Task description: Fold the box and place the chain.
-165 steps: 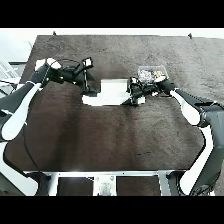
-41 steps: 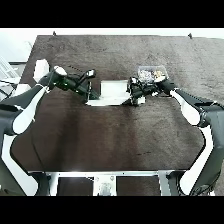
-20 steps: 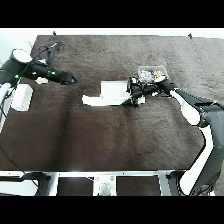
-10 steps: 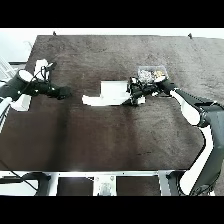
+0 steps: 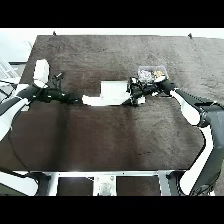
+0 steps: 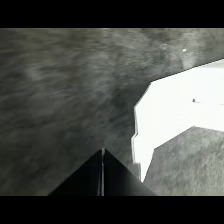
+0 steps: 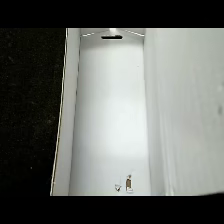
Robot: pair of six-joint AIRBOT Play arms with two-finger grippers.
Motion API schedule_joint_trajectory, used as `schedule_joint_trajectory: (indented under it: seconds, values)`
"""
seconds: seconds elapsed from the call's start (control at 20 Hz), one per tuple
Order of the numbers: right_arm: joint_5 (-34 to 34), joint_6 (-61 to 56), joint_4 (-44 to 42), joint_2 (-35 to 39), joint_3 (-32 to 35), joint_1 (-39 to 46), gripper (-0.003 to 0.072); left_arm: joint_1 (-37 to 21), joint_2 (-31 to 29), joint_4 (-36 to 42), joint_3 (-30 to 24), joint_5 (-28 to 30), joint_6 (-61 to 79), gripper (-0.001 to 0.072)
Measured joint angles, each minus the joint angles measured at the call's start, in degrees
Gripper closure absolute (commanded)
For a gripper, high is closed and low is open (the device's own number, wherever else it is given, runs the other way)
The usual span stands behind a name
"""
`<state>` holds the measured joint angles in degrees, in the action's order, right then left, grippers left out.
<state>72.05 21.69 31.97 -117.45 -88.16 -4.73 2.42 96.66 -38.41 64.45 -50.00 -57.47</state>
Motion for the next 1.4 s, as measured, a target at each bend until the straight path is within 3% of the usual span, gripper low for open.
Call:
schedule_joint_trajectory:
  seconds: [0.5, 0.6, 1.05, 1.1, 1.4]
  values:
    - [0.0, 0.0, 0.0, 0.0, 0.0, 0.0, 0.0251, 3.7, 3.2, 7.0, 2.1, 1.9, 3.0, 0.0685]
    - [0.0, 0.0, 0.0, 0.0, 0.0, 0.0, 0.0251, 4.0, 3.2, 7.6, 3.3, 0.6, 3.5, 0.0451]
    - [0.0, 0.0, 0.0, 0.0, 0.0, 0.0, 0.0251, 4.2, 2.4, 11.7, 5.7, -5.2, 7.0, 0.0449]
    - [0.0, 0.0, 0.0, 0.0, 0.0, 0.0, 0.0251, 4.3, 2.4, 12.2, 5.7, -5.4, 7.6, 0.0325]
    - [0.0, 0.0, 0.0, 0.0, 0.0, 0.0, 0.0251, 6.2, 2.3, 14.7, 5.8, -5.7, 10.3, 0.0326]
